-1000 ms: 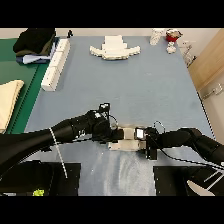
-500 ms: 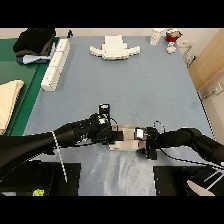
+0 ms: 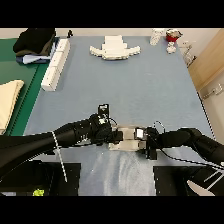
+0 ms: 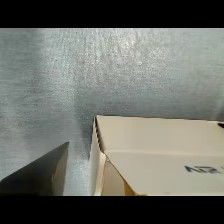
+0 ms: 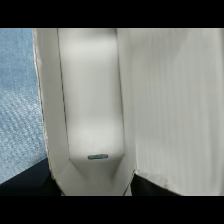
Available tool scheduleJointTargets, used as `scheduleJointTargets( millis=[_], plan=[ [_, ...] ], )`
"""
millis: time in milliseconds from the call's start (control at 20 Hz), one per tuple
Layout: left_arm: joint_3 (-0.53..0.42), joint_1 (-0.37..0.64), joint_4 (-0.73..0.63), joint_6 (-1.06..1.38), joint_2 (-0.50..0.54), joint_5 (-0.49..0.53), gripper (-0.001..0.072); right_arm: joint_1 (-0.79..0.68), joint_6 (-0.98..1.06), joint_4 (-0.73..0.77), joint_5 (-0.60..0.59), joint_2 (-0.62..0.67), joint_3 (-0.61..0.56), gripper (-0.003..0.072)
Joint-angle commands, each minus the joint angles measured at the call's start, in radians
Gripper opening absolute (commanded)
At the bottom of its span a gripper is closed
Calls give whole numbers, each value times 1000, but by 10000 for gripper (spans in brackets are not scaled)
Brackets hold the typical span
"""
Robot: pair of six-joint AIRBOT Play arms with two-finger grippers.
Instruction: Fold the box.
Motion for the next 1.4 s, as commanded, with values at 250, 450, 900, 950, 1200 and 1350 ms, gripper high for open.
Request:
scheduleJointTargets(
  millis=[250, 450, 900, 950, 1200, 1350],
  plan=[
    [12, -20, 21, 2, -1, 6, 489, 0, -2, -1, 1, 1, 1, 507],
    [55, -56, 105, -73, -22, -97, 419, 0, -2, -1, 1, 1, 1, 507],
    [100, -74, 113, -67, -119, -104, 418, 0, -2, -1, 1, 1, 1, 507],
    [100, -74, 113, -67, -119, -106, 348, 0, -2, -1, 1, 1, 1, 507],
    [100, -74, 124, -67, -119, -106, 227, 0, -2, -1, 1, 1, 1, 507],
    [100, -74, 126, -66, -119, -120, 35, 0, -2, -1, 1, 1, 1, 507]
  ],
)
